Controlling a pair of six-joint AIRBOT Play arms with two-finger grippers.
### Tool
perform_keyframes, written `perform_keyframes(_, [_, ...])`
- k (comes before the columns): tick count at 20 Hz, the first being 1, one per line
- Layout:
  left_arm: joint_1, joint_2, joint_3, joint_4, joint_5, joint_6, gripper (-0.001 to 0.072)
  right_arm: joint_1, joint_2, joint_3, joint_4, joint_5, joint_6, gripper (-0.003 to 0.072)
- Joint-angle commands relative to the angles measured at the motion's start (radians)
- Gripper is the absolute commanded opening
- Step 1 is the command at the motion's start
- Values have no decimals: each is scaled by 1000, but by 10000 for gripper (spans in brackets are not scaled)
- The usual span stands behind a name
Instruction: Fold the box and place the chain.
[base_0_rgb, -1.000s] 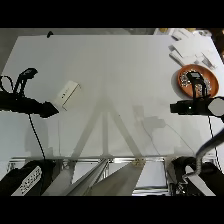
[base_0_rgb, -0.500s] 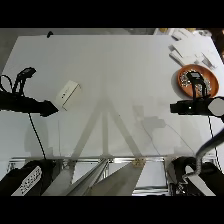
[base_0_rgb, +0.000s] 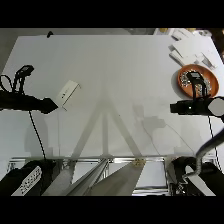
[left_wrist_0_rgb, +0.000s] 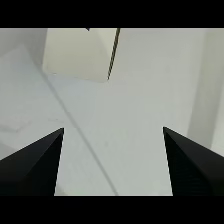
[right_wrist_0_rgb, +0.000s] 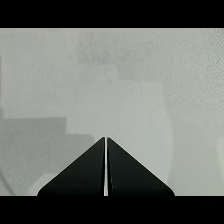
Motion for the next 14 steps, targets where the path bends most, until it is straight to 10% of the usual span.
perform_keyframes(1, [0,-1,-14,1,23,3,691,-1,1,0,0,0,0,18])
perform_keyframes(14, [0,-1,-19,23,49,6,692,-1,1,0,0,0,0,18])
